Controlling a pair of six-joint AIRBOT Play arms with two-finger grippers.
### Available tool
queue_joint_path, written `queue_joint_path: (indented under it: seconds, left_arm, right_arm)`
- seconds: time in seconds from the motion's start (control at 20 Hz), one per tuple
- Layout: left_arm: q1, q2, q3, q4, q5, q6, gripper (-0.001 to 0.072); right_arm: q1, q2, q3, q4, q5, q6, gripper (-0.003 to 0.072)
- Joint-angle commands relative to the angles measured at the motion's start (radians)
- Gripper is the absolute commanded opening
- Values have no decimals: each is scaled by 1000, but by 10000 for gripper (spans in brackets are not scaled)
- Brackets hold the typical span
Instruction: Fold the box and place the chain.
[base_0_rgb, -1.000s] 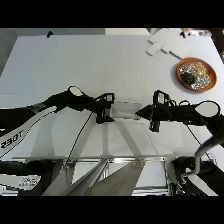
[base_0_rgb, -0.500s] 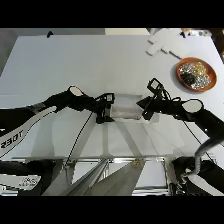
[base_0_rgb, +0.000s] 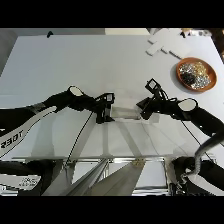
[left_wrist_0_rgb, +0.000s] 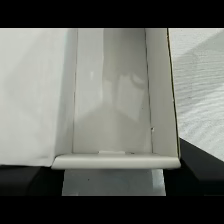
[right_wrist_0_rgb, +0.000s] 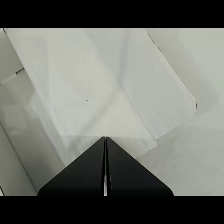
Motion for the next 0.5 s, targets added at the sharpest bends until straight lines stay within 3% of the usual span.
queue_joint_path:
  seconds: [0.0, 0.2, 0.45]
  left_arm:
    - [0, 0, 0, 1, 0, 0, 99]
    - [0, 0, 0, 1, 0, 0, 99]
    - [0, 0, 0, 1, 0, 0, 99]
  right_arm:
    - [1, -7, 0, -8, 27, 25, 13]
    - [-2, -1, 0, -7, 51, 28, 13]
    - [-150, 174, 0, -8, 272, 23, 13]
